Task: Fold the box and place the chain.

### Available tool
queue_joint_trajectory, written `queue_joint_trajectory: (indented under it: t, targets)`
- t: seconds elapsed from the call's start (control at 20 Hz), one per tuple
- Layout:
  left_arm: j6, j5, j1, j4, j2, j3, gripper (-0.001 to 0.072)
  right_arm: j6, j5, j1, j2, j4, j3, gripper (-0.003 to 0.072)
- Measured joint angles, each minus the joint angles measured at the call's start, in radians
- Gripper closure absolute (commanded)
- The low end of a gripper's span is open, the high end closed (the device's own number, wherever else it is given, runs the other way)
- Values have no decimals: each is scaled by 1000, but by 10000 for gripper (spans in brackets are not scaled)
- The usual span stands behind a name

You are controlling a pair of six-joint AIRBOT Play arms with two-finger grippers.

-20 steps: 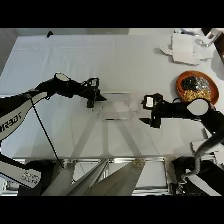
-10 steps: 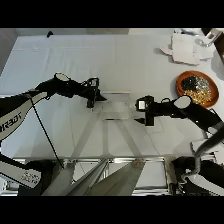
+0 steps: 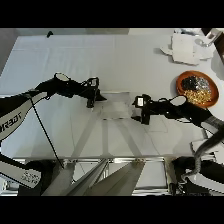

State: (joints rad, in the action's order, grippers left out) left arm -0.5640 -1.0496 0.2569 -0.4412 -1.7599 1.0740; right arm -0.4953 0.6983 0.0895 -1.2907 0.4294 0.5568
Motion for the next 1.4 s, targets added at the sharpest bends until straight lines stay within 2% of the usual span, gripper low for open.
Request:
queue_joint_trajectory:
  t: [0.4, 0.95, 1.4]
  targets:
    - [0, 0, 0, 0, 0, 0, 695, 76, -51, 25, -4, -64, 0, -10]
    - [0, -1, 0, 0, 0, 0, 695, 299, -76, 26, -5, 1, 66, -10]
    - [0, 0, 0, 0, 0, 0, 695, 334, 16, -30, -100, 114, 188, -10]
